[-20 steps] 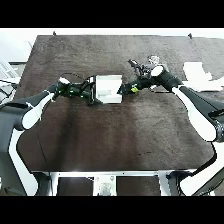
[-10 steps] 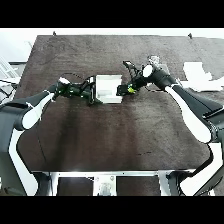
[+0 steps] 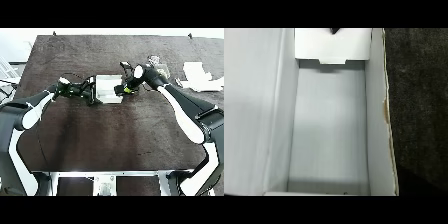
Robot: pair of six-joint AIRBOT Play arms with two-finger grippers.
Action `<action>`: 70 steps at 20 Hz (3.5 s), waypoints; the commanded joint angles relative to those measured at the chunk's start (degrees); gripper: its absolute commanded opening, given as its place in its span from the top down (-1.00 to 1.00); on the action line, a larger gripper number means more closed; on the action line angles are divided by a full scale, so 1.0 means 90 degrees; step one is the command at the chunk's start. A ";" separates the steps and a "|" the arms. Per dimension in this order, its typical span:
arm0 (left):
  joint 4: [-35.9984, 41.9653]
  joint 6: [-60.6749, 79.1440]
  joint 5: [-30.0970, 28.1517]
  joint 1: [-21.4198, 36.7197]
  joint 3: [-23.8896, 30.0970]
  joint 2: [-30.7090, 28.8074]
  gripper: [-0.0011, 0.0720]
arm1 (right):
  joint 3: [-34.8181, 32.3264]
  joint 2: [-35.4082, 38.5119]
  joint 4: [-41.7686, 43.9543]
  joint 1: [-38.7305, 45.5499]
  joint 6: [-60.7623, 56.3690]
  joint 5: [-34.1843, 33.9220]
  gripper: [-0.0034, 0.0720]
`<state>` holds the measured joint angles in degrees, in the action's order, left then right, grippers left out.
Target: Fold the box and place the chain.
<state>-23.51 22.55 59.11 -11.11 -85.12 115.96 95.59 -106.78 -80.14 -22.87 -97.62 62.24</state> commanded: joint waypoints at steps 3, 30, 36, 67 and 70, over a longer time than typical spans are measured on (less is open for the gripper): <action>-0.0002 0.0000 0.0007 -0.0002 0.0002 0.0000 -0.16 | 0.0644 -0.0364 -0.0930 -0.0357 -0.1032 0.0568 -0.28; -0.0002 0.0000 0.0007 -0.0002 0.0002 0.0000 -0.16 | 0.1428 -0.1022 -0.1569 -0.0746 -0.2164 0.1212 0.40; -0.0002 0.0000 0.0010 -0.0002 0.0002 0.0000 -0.16 | 0.1428 -0.1022 -0.1477 -0.0716 -0.2489 0.1207 0.78; -0.0002 0.0000 -0.0012 -0.0002 0.0002 0.0000 -0.16 | 0.1593 0.0355 -0.2829 0.1151 -0.0372 0.0316 -0.26; -0.0002 0.0000 -0.0010 -0.0002 0.0002 0.0000 -0.16 | 0.1593 -0.0080 -0.1613 0.1824 0.0607 -0.0216 -0.28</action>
<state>-23.53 22.55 59.09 -11.20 -85.12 115.96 109.93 -104.92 -103.15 -11.99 -100.97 65.93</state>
